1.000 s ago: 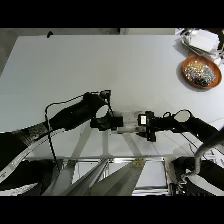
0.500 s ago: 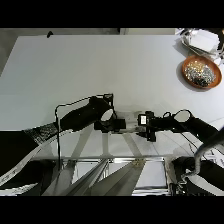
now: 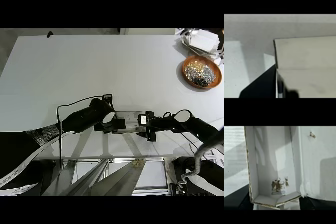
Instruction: Fold the box and place the chain.
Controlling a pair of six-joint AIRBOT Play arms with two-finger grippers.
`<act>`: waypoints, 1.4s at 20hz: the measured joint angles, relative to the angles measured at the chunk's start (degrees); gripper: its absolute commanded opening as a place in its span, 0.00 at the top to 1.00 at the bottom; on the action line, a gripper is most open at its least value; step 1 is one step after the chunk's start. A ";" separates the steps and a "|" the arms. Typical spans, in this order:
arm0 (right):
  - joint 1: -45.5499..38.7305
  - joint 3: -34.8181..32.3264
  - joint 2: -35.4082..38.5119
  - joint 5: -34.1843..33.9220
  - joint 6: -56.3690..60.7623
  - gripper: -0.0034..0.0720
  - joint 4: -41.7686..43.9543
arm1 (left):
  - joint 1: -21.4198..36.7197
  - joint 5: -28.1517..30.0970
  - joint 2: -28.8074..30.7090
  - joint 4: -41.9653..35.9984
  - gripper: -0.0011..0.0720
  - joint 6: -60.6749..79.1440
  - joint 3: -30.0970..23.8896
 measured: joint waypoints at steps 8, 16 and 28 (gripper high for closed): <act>-0.02 0.00 0.02 -0.15 -0.04 0.34 -0.17 | -1.46 1.62 -1.92 -0.22 0.73 -2.05 0.04; -0.02 0.00 0.02 -0.09 -0.04 0.34 -0.04 | -1.77 0.74 -2.08 -0.09 0.98 -2.51 0.09; 0.02 -0.02 0.00 0.02 0.04 0.34 0.07 | 0.66 -0.90 2.89 -2.36 0.50 5.64 0.00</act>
